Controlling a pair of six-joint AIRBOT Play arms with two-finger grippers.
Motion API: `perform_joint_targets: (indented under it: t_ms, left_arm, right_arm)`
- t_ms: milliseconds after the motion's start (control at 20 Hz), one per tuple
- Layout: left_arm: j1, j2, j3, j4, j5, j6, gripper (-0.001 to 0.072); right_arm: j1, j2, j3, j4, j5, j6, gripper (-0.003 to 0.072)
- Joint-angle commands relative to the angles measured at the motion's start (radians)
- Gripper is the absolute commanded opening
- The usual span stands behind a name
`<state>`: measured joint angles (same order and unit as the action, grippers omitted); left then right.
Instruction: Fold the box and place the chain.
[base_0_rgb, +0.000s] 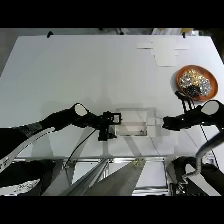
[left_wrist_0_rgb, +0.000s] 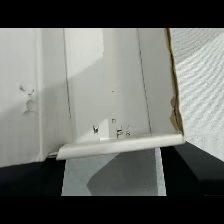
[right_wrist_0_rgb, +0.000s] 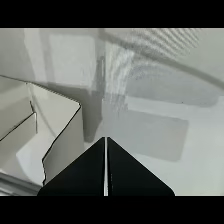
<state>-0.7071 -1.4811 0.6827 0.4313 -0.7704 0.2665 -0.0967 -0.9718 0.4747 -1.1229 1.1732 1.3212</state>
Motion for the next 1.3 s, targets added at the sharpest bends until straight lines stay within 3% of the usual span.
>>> perform_joint_targets:
  t_ms: [0, 350, 650, 800, 850, 900, 1000, 1250]
  left_arm:
    - [0.001, 0.001, 0.001, 0.0, 0.0, 0.001, 0.014]
    - [0.001, 0.001, 0.001, 0.0, 0.0, 0.0, 0.014]
    - [0.001, 0.001, 0.001, 0.0, 0.0, 0.0, 0.014]
    - [0.001, 0.001, 0.001, 0.0, 0.0, 0.0, 0.014]
    - [0.001, 0.001, 0.001, 0.0, 0.0, 0.0, 0.014]
    - [0.001, 0.001, 0.001, 0.0, 0.0, 0.0, 0.014]
    - [0.001, 0.001, 0.001, 0.0, 0.0, 0.0, 0.014]
    - [0.001, 0.001, 0.001, 0.0, 0.0, 0.0, 0.014]
  right_arm:
    - [0.023, -0.055, -0.02, 0.031, -0.01, 0.014, 0.0017]
    - [0.129, -0.107, -0.021, 0.089, -0.071, 0.014, 0.0017]
    - [0.141, -0.049, -0.021, 0.11, -0.043, -0.005, 0.0021]
    - [0.141, 0.051, -0.021, 0.116, -0.035, -0.021, 0.0075]
    - [0.141, 0.077, -0.021, 0.143, -0.036, -0.031, 0.0177]
    - [0.141, 0.093, -0.021, 0.185, -0.034, -0.057, 0.0212]
    - [0.141, 0.101, -0.021, 0.248, -0.029, -0.075, 0.0214]
    - [0.142, 0.101, -0.021, 0.248, 0.017, -0.087, 0.0342]
